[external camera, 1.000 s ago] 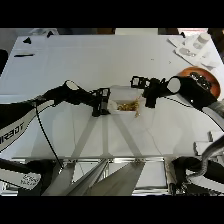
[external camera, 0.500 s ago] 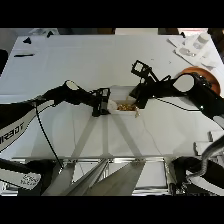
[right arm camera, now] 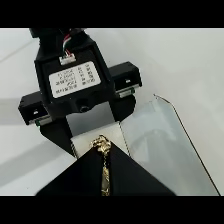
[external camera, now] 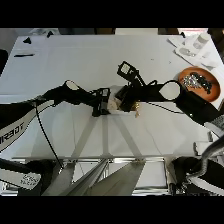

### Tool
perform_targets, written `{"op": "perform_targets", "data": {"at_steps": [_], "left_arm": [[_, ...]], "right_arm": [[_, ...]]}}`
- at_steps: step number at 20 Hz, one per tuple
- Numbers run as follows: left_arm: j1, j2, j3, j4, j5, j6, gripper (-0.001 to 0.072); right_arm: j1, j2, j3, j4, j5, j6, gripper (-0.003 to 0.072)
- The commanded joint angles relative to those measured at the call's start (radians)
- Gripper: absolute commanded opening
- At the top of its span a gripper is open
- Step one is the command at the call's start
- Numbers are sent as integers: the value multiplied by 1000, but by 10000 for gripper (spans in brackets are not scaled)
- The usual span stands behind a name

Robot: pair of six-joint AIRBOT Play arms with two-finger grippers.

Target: Fold the box and place the chain.

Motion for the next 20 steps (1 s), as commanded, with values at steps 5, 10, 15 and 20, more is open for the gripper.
{"op": "perform_targets", "data": {"at_steps": [5, 10, 15, 20], "left_arm": [[0, 0, 0, 0, 0, 0, 206], [0, 0, 0, 0, 0, 0, 206], [0, 0, 0, 0, 0, 0, 206], [0, 0, 0, 0, 0, 0, 206]], "right_arm": [[-51, 67, 0, -119, 54, 39, 414], [-285, 130, -2, -110, 320, -172, 417], [-431, 76, -3, -107, 350, -446, 545], [-436, -88, -45, -93, 354, -608, 545]]}}
